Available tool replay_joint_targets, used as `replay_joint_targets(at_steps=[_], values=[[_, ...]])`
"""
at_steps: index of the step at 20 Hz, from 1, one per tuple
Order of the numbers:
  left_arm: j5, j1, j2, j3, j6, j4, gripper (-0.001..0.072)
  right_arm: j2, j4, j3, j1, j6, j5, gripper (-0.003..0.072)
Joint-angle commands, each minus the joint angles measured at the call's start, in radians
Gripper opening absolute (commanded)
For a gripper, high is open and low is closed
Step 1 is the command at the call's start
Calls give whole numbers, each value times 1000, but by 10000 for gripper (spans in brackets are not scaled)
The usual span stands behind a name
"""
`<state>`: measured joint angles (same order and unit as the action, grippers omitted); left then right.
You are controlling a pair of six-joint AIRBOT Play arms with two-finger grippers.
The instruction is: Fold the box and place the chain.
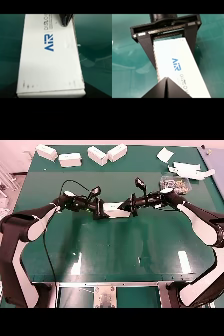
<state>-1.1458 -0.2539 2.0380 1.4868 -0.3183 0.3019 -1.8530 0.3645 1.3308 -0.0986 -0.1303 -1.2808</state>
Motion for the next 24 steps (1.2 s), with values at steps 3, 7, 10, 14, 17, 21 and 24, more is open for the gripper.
replay_joint_targets(at_steps=[3, 7, 10, 14, 17, 21, 24], values=[[2, 0, 0, 0, 4, -3, 534, -10, 177, 18, -42, 153, 17, 10], [3, 0, 0, 0, 4, -3, 534, -20, 222, 32, -57, 208, 27, 11], [10, 0, 0, 0, 4, -3, 534, -7, 176, 58, -38, 209, -3, 10], [12, 0, -1, 0, 4, -3, 534, 128, 27, 82, -12, 209, -55, 9], [12, 0, -1, 0, 4, -3, 534, 253, -8, 82, -11, 210, -52, 9], [12, 0, 0, 0, 4, -3, 534, 362, -6, 80, 25, 316, -42, 9], [11, 0, -1, 0, 4, -4, 534, 403, -6, 51, 84, 364, -40, 8]])
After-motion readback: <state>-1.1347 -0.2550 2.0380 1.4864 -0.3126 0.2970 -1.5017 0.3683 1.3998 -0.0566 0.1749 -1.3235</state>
